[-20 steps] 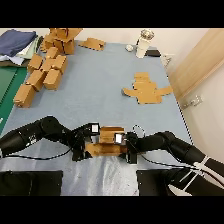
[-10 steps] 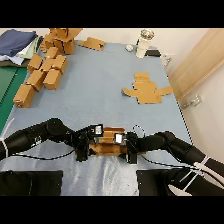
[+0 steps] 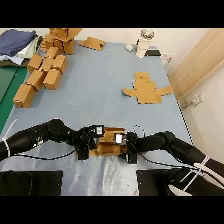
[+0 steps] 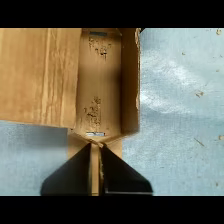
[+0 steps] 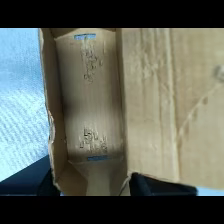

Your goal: Fold the box.

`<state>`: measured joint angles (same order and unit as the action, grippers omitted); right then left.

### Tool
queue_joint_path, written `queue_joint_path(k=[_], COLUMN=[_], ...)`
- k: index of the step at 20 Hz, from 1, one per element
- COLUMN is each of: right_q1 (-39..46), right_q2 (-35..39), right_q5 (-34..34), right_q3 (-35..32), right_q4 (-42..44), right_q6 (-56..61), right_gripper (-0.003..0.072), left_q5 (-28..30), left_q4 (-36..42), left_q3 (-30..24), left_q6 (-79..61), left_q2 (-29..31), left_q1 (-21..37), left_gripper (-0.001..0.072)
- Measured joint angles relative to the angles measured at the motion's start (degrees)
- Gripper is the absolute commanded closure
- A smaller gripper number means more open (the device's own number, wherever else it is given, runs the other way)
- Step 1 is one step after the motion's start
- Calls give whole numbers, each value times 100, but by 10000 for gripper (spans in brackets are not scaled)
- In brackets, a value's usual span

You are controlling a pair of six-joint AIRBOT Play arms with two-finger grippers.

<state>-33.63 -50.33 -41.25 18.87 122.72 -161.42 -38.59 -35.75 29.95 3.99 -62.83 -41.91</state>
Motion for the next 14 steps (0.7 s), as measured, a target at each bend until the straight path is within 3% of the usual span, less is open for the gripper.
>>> queue_joint_path(k=[14], right_q1=[2], right_q2=[0], right_q5=[0], right_q3=[0], right_q4=[2], right_q6=[2], right_gripper=[197], left_q5=[271], left_q4=[651], left_q3=[-11], left_q6=[-323], left_q2=[-4], left_q1=[-116], left_gripper=[664])
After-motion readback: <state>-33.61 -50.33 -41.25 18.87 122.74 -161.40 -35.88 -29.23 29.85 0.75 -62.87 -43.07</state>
